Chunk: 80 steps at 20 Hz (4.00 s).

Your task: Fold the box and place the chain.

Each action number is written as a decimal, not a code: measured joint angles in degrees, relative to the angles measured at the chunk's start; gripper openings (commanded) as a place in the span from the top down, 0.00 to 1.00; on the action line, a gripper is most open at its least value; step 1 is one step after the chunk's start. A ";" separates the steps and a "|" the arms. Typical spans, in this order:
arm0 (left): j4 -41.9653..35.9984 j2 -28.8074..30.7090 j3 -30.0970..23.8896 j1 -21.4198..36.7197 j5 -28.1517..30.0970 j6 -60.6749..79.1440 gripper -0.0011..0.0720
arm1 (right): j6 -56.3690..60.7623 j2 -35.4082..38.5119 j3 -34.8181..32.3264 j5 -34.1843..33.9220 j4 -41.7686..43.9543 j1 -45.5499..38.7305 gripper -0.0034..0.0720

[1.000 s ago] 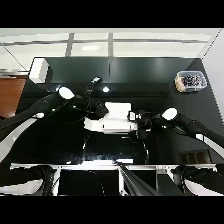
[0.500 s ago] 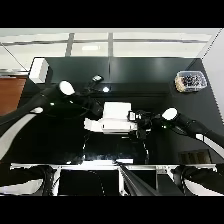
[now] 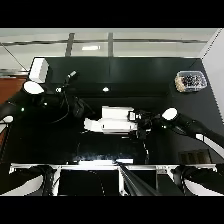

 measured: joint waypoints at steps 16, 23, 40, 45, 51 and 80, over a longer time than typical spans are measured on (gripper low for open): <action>11.54 -2.75 -3.39 -13.94 10.84 28.00 0.53 | -0.02 0.00 0.00 0.00 -0.02 0.00 0.70; 5.35 -4.17 -3.41 -14.29 12.33 28.50 0.77 | -0.02 0.00 0.00 0.00 -0.02 0.00 0.70; -1.97 -6.78 -3.43 -15.96 13.86 27.45 0.76 | 0.02 0.00 0.00 0.00 0.00 0.00 0.70; -2.34 -6.93 -3.43 -16.26 13.99 27.23 0.33 | 0.02 0.00 0.00 -0.09 0.04 0.00 0.70; -2.29 -6.95 -3.19 -16.31 15.10 27.21 0.91 | -0.02 0.00 0.00 -0.07 0.02 0.00 0.70; 6.93 -0.15 -14.12 2.14 6.62 -49.42 0.95 | -0.02 0.00 0.00 0.02 -0.02 0.00 0.70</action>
